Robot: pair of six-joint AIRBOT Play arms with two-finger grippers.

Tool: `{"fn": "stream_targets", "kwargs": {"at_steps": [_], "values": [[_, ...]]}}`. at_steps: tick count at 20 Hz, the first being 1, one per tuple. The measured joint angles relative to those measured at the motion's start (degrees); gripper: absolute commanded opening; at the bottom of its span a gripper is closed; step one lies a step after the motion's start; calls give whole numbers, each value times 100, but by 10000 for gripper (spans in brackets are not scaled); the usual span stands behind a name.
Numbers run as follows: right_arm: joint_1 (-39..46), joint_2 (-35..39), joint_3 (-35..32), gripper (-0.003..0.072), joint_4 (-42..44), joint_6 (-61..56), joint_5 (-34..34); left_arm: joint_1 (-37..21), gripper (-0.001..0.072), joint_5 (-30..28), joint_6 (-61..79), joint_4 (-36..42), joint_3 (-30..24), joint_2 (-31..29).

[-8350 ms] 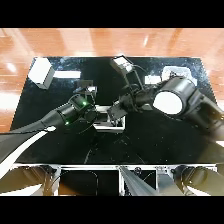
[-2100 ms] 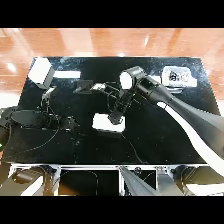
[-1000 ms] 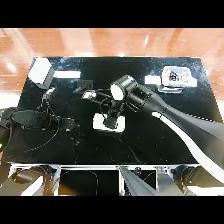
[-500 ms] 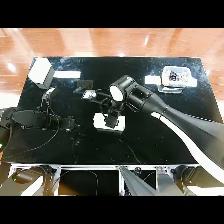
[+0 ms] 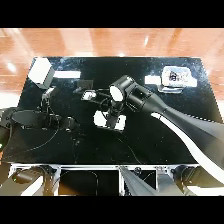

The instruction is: Fold the box and place the chain.

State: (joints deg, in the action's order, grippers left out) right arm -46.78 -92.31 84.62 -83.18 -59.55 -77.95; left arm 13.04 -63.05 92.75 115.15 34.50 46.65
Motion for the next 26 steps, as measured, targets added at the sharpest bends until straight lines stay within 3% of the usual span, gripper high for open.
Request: {"fn": "stream_targets", "kwargs": {"at_steps": [5,7,26], "values": [[2,2,0,221,-76,2,-11,0,592,-4,0,-2,0,0],[37,17,17,127,-122,2,-52,0,592,-7,0,0,0,0],[319,66,188,132,-144,7,-120,0,592,17,0,-2,0,0]]}}
